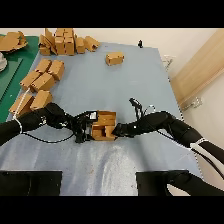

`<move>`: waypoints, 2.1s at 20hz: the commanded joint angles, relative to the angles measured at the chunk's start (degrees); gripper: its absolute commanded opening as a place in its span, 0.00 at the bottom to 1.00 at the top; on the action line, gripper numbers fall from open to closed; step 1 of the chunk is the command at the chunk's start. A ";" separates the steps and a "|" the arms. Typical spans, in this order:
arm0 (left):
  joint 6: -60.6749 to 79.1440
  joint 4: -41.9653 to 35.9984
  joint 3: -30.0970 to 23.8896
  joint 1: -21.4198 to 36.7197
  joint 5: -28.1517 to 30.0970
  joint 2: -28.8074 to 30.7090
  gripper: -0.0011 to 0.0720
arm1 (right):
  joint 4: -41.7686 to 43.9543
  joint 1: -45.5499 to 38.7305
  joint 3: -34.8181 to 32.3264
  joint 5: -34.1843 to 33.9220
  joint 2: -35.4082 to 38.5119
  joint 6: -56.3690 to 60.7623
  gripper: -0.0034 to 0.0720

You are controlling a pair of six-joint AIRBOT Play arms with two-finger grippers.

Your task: Fold the box.

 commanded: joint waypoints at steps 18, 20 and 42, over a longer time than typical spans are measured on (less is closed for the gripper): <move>0.02 0.02 0.00 0.00 0.02 -0.02 0.56 | -40.46 21.27 23.28 -14.47 -18.75 47.15 0.65; 0.02 0.02 0.00 0.00 0.00 -0.02 0.56 | -41.20 21.94 25.77 -17.33 -20.85 48.96 0.65; 0.02 0.02 0.00 0.00 0.02 -0.02 0.56 | -45.44 23.89 35.26 -31.52 -28.06 51.78 0.61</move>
